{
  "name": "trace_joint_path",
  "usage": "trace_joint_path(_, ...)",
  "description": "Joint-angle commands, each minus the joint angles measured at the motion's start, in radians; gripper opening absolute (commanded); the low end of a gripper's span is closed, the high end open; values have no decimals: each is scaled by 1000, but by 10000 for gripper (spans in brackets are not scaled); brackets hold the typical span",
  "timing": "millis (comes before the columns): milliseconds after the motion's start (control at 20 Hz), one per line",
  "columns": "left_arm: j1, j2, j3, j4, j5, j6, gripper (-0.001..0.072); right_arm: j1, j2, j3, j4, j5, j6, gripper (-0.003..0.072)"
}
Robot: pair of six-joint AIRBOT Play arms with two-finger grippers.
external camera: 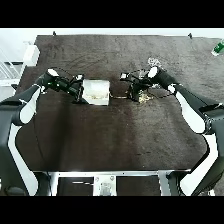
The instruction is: Fold the box and place the chain.
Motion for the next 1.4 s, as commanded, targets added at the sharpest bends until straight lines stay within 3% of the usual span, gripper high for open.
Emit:
trace_joint_path(0, 0, 0, 1, 0, 0, 0, 556, 22, -6, 0, -15, 8, 2, 20)
trace_joint_path(200, 0, 0, 1, 0, 0, 0, 555, 28, 55, 59, 50, 54, 59, 18)
trace_joint_path(350, 0, 0, 1, 0, 0, 0, 556, 26, 197, 141, 148, 59, 58, 18)
trace_joint_path(650, 0, 0, 1, 0, 0, 0, 556, 27, 404, 266, 159, 27, 59, 18)
trace_joint_path(750, 0, 0, 1, 0, 0, 0, 555, 32, 455, 277, 174, -28, 59, 18)
trace_joint_path(950, 0, 0, 1, 0, 0, 0, 555, 32, 540, 278, 376, -224, 59, 17)
trace_joint_path(1150, 0, 0, 1, 0, 0, 0, 556, 78, 551, 296, 507, -265, 59, 17)
trace_joint_path(1350, 0, 0, 1, 0, 0, 0, 556, 206, 522, 296, 509, -365, 58, 16)
